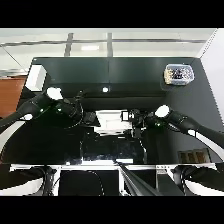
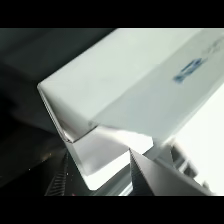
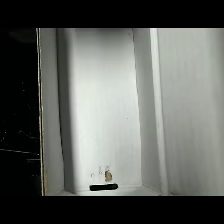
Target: Fold the box and place the chain.
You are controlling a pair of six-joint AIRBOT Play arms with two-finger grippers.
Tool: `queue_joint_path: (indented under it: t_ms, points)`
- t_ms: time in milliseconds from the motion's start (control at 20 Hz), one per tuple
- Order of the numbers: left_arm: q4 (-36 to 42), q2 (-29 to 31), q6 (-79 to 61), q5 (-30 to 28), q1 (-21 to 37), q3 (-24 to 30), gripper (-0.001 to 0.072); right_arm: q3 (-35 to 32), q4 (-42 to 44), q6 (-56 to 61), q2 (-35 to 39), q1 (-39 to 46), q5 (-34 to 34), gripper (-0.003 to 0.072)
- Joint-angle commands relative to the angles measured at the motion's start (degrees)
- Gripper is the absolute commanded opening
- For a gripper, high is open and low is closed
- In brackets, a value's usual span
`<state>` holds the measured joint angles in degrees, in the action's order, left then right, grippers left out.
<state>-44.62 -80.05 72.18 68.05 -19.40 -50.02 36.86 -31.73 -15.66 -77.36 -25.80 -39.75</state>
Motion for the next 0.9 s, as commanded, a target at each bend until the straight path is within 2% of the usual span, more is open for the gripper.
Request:
queue_joint_path:
  t_ms: [0, 100, 350, 650, 850]
  points:
    - [-5.09, 0.24, 10.69, -3.10, -4.70, -3.61, 0.0446, 0.02, 0.02, 0.02, -0.04, -0.02, 0.07, 0.0065]
    - [-6.16, 0.24, 12.92, -4.46, -6.82, -4.07, 0.0337, 0.04, 0.00, 0.02, -0.04, -0.02, 0.07, 0.0065]
    - [-17.09, 0.24, 24.09, -5.73, -11.26, -4.11, 0.0337, 0.04, 0.02, 0.02, -0.04, -0.02, 0.04, 0.0065]
    - [-24.94, -0.28, 33.90, -8.17, -14.36, -4.13, 0.0337, 0.04, 0.02, 0.02, -0.04, -0.02, 0.07, 0.0065]
    - [-30.73, -2.32, 39.91, -5.57, -16.31, -5.11, 0.0335, 0.04, 0.02, 0.02, -0.04, -0.02, 0.07, 0.0065]
